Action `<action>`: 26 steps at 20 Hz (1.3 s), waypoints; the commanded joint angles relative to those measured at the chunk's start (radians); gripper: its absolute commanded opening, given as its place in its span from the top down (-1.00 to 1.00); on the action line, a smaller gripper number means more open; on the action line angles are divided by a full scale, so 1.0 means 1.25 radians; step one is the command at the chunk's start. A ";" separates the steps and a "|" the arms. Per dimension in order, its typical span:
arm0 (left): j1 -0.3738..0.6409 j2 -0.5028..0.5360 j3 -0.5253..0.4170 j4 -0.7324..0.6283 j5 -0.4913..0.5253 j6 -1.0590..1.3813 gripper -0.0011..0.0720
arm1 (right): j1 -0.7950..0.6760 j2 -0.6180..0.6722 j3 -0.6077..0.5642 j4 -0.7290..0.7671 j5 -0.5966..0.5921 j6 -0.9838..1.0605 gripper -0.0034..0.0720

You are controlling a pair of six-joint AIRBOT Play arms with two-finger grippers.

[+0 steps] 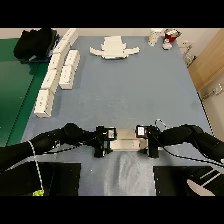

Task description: Fold the box.

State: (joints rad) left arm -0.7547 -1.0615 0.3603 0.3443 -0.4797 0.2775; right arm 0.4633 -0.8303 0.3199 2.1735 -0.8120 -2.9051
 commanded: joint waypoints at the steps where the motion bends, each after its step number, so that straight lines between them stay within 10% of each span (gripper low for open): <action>1: 0.000 0.000 0.001 0.000 0.000 0.002 -0.33 | 0.000 0.032 0.035 -0.071 -0.057 0.162 -1.00; 4: 0.000 0.000 0.001 0.000 0.000 0.001 -0.33 | 0.000 0.089 0.079 -0.211 -0.182 0.387 -0.98; 7: 0.000 0.000 0.001 0.000 0.000 0.002 -0.33 | 0.000 0.144 0.136 -0.307 -0.318 0.740 -0.51; 11: 0.000 0.000 0.001 0.000 0.000 0.001 -0.33 | 0.000 0.160 0.156 -0.166 -0.339 0.984 -0.41; 13: 0.000 0.000 0.001 0.000 0.000 0.002 -0.33 | 0.002 0.129 0.139 0.038 -0.330 1.007 0.74; 19: 0.000 0.000 0.001 0.000 0.000 0.001 -0.33 | 0.119 0.032 0.180 0.179 0.003 1.051 0.75; 26: 0.000 0.000 0.001 0.000 0.000 0.002 -0.33 | 0.016 -0.112 0.241 0.065 0.061 1.054 0.75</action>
State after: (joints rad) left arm -0.7547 -1.0615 0.3603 0.3443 -0.4801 0.2790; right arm 0.5224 -0.8940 0.6041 2.2871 -0.7780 -1.5974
